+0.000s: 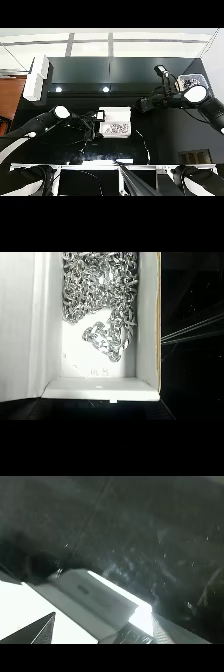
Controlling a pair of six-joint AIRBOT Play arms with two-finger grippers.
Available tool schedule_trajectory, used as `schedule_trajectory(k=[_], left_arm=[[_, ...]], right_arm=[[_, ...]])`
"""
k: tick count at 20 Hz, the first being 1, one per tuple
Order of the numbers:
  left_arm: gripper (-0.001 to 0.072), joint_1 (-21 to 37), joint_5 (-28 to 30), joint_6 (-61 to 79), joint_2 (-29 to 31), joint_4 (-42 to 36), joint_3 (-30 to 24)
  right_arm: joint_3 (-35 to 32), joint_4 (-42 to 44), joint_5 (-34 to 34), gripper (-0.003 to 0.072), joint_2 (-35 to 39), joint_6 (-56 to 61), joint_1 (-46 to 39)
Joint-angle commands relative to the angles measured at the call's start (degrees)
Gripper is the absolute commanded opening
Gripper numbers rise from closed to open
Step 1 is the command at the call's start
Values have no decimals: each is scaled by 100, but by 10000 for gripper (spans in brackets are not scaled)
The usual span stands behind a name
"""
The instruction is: Fold the box and place the chain.
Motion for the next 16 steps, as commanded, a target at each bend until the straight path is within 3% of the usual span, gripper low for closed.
schedule_trajectory(k=[1, 6, 12, 16], left_arm=[[330, 15, -31, 142, -42, 48, 9], [330, 17, -35, 140, -42, 48, 35], [331, 17, -35, 140, -42, 48, 35], [331, 17, -35, 138, -42, 46, 35]], right_arm=[[7, 127, -398, 703, -72, -326, 221], [7, 164, -160, 703, -212, -409, 496], [7, 103, 1596, 703, -186, -2524, 603], [2, 103, 1840, 703, -92, -3386, 612]])
